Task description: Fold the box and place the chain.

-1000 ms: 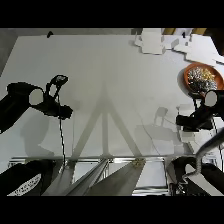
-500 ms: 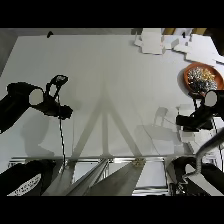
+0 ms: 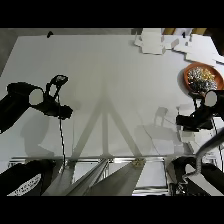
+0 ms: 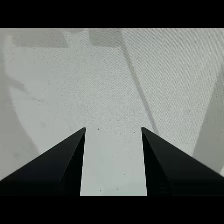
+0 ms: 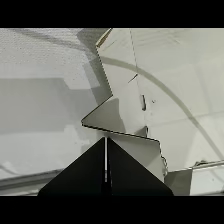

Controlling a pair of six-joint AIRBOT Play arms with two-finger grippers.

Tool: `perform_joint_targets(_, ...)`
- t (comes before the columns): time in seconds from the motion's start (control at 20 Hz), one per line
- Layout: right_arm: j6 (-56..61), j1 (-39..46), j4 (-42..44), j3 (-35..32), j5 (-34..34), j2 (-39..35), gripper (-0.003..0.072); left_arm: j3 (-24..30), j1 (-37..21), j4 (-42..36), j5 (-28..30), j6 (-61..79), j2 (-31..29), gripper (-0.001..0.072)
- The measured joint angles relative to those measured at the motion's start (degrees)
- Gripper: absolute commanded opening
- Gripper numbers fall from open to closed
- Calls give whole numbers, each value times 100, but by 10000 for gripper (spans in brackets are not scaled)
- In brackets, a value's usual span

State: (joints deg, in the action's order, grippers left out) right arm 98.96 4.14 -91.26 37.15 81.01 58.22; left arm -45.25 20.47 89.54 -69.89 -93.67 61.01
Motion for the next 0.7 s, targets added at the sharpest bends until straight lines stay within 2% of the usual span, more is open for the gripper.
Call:
perform_joint_targets(0.3, -83, 4, -166, 44, -841, 0, 16, 0, 0, 0, 0, 0, 0, 398)
perform_joint_targets(0.55, -382, 531, -1360, 428, -669, 0, 20, 0, 0, 0, 0, 0, 0, 398)
perform_joint_targets(0.6, -518, 763, -1624, 505, -643, 0, 169, 0, 0, 0, 0, 0, 0, 398)
perform_joint_targets(0.65, -656, 1012, -1851, 560, -638, 2, 433, 0, 0, 0, 0, 0, 0, 398)
perform_joint_targets(0.7, -763, 1252, -2006, 597, -669, 4, 558, 0, 0, 0, 0, 0, 0, 398)
